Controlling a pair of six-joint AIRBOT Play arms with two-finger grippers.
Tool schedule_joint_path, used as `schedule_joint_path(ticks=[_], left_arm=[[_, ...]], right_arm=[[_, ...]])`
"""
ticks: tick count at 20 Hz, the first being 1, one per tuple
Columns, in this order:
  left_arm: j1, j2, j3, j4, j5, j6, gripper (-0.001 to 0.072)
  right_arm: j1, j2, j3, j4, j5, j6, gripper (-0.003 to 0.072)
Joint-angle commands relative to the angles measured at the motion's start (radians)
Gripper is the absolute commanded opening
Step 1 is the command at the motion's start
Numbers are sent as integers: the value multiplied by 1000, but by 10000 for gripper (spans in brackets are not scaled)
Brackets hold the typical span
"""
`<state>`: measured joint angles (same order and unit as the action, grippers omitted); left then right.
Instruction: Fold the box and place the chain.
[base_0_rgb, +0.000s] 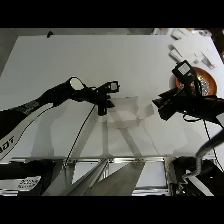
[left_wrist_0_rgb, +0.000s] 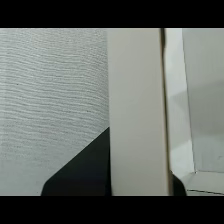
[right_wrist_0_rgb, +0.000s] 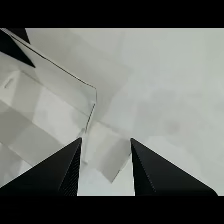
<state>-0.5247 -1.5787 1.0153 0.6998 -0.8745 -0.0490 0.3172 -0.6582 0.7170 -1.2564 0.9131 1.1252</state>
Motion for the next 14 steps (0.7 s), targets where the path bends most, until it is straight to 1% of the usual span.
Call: schedule_joint_path(ticks=[1, 9, 11, 14], left_arm=[[-1, -3, -1, 8, -2, 0, 9], [-1, -2, -1, 4, -4, 0, 8], [-1, 2, 2, 6, 11, 1, 5], [-1, 5, 52, 20, 5, 0, 3]], right_arm=[[-1, -29, 0, -1, 1, -4, 337], [0, -42, 0, 0, -30, -38, 335], [0, -42, 0, 0, -30, -38, 335], [0, -42, 0, 0, -33, -39, 335]])
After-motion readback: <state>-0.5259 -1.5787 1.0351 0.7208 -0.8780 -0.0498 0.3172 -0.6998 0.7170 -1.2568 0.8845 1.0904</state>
